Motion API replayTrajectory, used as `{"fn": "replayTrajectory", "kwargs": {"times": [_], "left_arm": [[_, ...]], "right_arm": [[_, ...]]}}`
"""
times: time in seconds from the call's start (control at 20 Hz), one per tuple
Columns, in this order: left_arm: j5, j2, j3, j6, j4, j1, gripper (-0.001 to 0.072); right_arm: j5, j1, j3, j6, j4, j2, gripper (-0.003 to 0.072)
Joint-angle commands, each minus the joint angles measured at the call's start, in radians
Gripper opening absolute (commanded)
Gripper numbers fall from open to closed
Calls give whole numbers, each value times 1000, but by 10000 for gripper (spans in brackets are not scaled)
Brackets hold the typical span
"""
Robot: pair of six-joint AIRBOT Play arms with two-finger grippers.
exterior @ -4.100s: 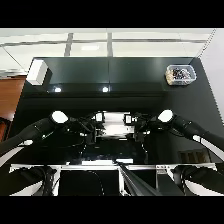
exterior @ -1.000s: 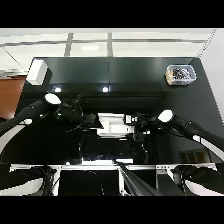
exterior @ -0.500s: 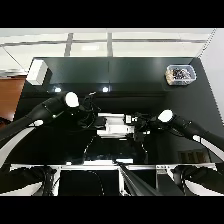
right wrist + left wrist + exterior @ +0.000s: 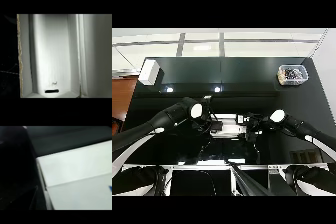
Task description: Fold the box and place the chain.
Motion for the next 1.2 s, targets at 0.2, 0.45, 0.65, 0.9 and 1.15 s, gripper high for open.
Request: {"fn": "replayTrajectory", "kwargs": {"times": [0.2, 0.45, 0.65, 0.9, 1.15], "left_arm": [[-23, -53, 57, -212, 198, -84, 346], [-20, -53, 59, -220, 199, -85, 166], [-21, -53, 72, -220, 195, -85, 24], [-34, -53, 102, -220, 198, -85, 338], [-57, -69, 102, -226, 199, -89, 327]], "right_arm": [[0, 0, 0, 0, 0, 0, 130], [0, 0, 0, 0, 0, 0, 129], [0, 0, 0, 0, 0, 0, 129], [0, 0, 0, 0, 0, 0, 129], [0, 0, 0, 0, 0, 0, 130]]}}
